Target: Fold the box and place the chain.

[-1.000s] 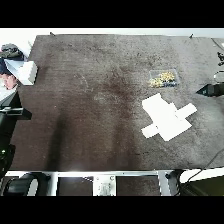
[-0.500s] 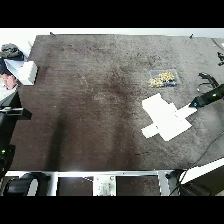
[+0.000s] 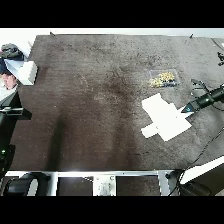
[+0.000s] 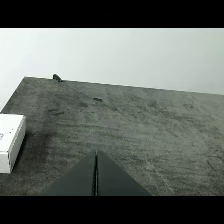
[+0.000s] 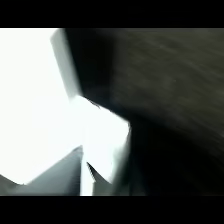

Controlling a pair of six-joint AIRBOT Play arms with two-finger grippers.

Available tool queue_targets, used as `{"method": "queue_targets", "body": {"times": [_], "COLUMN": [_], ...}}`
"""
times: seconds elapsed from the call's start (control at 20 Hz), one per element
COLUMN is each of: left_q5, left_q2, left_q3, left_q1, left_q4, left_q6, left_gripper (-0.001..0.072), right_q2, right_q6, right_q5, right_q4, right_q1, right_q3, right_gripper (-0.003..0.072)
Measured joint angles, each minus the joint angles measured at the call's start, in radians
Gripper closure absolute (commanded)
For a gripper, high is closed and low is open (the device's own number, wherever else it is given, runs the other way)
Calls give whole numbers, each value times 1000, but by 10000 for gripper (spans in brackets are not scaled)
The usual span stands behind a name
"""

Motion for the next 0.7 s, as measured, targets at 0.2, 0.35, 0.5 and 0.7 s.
{"method": "queue_targets", "body": {"times": [0.2, 0.35, 0.5, 0.7], "left_q5": [0, 0, 0, 0], "left_q2": [0, 0, 0, 0], "left_q3": [0, 0, 0, 0], "left_q1": [0, 0, 0, 0], "left_q4": [0, 0, 0, 0], "left_q6": [0, 0, 0, 0], "left_gripper": [697, 697, 697, 697], "right_q2": [2, 41, 130, 277], "right_q6": [-23, -4, 10, 21], "right_q5": [70, 111, 102, -47], "right_q4": [77, 172, 326, 525], "right_q1": [0, 3, 31, 145], "right_q3": [-28, -84, -225, -472], "right_gripper": [676, 675, 675, 675]}}
